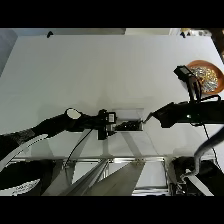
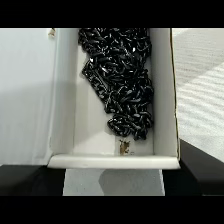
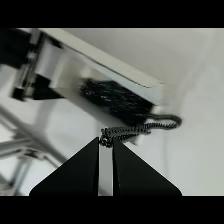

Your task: Fold the box and place the chain.

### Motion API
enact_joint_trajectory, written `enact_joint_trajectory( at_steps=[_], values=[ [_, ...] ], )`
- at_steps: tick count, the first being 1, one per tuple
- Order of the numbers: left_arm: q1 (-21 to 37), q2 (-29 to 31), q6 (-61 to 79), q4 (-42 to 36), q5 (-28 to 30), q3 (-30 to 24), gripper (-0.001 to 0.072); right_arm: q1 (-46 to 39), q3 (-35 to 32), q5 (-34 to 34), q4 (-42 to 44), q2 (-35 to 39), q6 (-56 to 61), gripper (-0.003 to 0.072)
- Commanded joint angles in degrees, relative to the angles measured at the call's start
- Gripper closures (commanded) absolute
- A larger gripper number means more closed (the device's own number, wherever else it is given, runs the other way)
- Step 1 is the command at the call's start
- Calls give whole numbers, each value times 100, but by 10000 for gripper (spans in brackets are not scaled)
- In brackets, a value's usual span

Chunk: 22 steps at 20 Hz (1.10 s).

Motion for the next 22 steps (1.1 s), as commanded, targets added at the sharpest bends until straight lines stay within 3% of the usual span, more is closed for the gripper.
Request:
enact_joint_trajectory(
  at_steps=[1,17,22],
  values=[
    [-2,4,0,2,0,2,336,4,15,52,1392,94,-546,668],
    [-2,4,0,2,0,2,336,4,15,-376,3025,-210,-1729,668],
    [-2,4,0,2,0,2,336,7,13,-378,2446,-527,-1725,668]
  ],
)
